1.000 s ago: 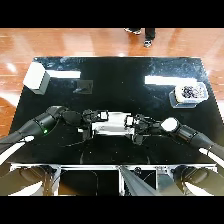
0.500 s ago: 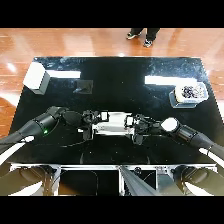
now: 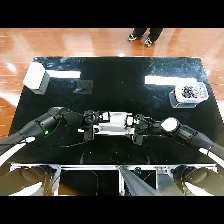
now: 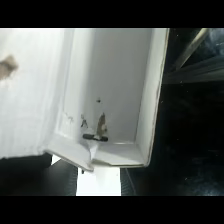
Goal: Fold the box and place the chain.
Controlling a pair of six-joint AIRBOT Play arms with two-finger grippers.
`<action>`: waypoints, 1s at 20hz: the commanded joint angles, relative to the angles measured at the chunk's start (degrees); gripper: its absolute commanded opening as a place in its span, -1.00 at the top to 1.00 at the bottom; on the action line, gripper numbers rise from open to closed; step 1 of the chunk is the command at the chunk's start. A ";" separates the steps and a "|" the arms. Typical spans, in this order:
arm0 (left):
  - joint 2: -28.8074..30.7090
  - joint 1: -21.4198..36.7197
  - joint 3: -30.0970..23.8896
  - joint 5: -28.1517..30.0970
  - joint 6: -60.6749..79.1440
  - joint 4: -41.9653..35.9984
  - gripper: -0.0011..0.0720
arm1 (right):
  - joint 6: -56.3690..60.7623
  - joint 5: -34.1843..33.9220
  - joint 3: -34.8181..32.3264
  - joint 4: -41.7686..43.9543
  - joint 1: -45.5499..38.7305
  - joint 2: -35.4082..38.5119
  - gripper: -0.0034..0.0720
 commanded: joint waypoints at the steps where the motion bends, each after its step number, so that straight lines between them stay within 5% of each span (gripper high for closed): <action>1: -0.04 -1.25 0.31 -1.11 -0.02 -0.07 0.15 | 0.00 0.00 -0.02 0.02 -0.02 -0.02 -0.56; 8: -0.04 -2.60 0.31 -3.30 -0.02 -0.07 0.56 | 0.00 0.02 -0.02 0.02 0.00 -0.02 -0.56; 13: -0.04 -2.89 0.31 -4.13 -0.07 -0.09 0.55 | 0.00 0.02 -0.02 0.02 -0.02 -0.02 -0.56; 15: -0.04 -2.89 0.31 -4.66 -0.07 -0.20 0.50 | 0.00 0.02 0.00 0.02 -0.02 -0.02 -0.56; 16: -0.04 -2.89 0.31 -4.57 -0.07 -0.26 0.10 | 0.00 0.02 -0.02 0.02 0.00 -0.02 -0.56; 17: -0.04 -2.89 0.31 -4.52 -0.04 -0.28 -0.06 | 0.00 0.02 -0.02 0.02 0.00 -0.02 -0.56; 20: -0.04 -2.89 0.31 -4.15 -0.50 -0.39 -0.05 | 0.00 0.02 -0.02 0.00 -0.02 -0.02 -0.55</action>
